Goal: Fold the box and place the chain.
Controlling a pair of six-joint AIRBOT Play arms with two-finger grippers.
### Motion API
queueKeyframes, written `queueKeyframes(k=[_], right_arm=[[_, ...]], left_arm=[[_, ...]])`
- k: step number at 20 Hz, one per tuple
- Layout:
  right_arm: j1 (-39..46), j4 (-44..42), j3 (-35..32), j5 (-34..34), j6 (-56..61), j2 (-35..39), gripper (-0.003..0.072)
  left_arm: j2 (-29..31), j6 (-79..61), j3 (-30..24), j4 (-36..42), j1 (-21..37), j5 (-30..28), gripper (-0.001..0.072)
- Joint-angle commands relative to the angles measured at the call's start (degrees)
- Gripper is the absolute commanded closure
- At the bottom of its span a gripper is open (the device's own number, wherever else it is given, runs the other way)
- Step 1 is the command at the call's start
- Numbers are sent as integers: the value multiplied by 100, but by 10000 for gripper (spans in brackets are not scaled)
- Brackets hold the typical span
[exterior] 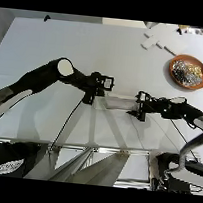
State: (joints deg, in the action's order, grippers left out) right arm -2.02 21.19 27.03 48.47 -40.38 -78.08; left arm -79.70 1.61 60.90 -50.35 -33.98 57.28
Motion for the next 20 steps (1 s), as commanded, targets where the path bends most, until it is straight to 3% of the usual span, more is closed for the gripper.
queueKeyframes(k=[1, 3, 4, 7, 9, 10, 14, 20], right_arm=[[0, 0, -2, 0, 0, -2, 231], [0, 2, -2, 0, 0, -2, 231], [0, 0, -2, 2, 0, -2, 231], [0, 0, -2, 2, 0, -2, 231], [0, 0, -2, 7, 0, -2, 231], [0, 0, -2, 9, 0, -2, 231], [0, 0, -2, 9, 0, -2, 231], [0, 0, -2, 11, 0, -2, 231]], left_arm=[[363, 511, 2, 92, -302, 1036, 704], [337, 507, 2, 603, -592, 949, 705], [334, 509, 2, 789, -706, 581, 705], [251, 892, 2, 1410, -824, -1342, 705], [-35, 1895, 0, 1517, -798, -2597, 702], [-219, 2332, 0, 1517, -774, -2933, 701], [-896, 2922, 0, 1519, -763, -3021, 701], [-931, 2975, 2, 1482, -752, -3193, 703]])
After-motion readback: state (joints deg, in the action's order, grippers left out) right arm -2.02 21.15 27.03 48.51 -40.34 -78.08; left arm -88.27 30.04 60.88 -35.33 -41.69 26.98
